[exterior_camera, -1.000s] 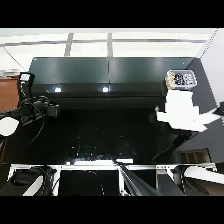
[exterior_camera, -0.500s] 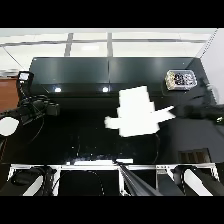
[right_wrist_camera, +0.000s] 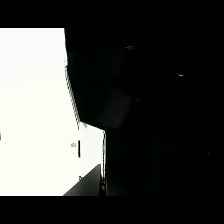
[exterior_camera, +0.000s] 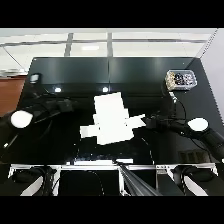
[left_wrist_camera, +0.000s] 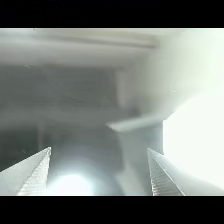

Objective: Fold the box and place the chain.

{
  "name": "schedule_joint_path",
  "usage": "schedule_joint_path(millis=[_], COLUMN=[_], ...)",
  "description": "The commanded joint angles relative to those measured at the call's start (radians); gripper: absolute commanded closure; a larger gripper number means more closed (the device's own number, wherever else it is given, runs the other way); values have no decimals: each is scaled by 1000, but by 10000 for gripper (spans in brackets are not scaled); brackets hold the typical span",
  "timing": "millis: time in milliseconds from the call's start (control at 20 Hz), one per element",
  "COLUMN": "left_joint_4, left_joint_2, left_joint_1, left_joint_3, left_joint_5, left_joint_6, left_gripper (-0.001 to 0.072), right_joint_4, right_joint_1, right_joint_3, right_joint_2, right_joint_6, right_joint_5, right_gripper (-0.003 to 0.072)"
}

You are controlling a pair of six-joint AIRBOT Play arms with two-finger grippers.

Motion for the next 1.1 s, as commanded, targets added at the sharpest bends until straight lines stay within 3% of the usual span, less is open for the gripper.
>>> schedule_joint_path(millis=[0,150,300,400,500,600,700,850,1000,1050], left_joint_4=[-245,-465,-502,-586,-573,-497,-425,-389,-342,-328], left_joint_2=[-238,-512,-681,-743,-791,-822,-843,-859,-859,-859], left_joint_1=[-39,-6,-5,-4,-6,-12,-19,-38,-59,-64], left_joint_3=[94,238,336,388,441,484,516,549,579,589], left_joint_5=[-209,-493,-563,-673,-795,-879,-939,-938,-936,-936], left_joint_6=[201,365,410,547,616,647,672,699,703,706], left_gripper=[23,22,22,25,131,287,322,421,433,552], right_joint_4=[12,-2,-2,-2,-3,-11,-22,-22,-22,-21], right_joint_1=[69,80,80,81,81,81,81,80,80,80], right_joint_3=[-8,-8,-8,-8,-8,-8,-8,-8,-8,-7], right_joint_2=[3,3,2,3,2,2,3,3,3,3], right_joint_6=[6,6,6,6,6,6,6,6,6,6], right_joint_5=[-54,-53,-53,-53,-53,-54,-54,-54,-61,-62], right_gripper=[671,671,672,671,671,671,671,671,671,671])
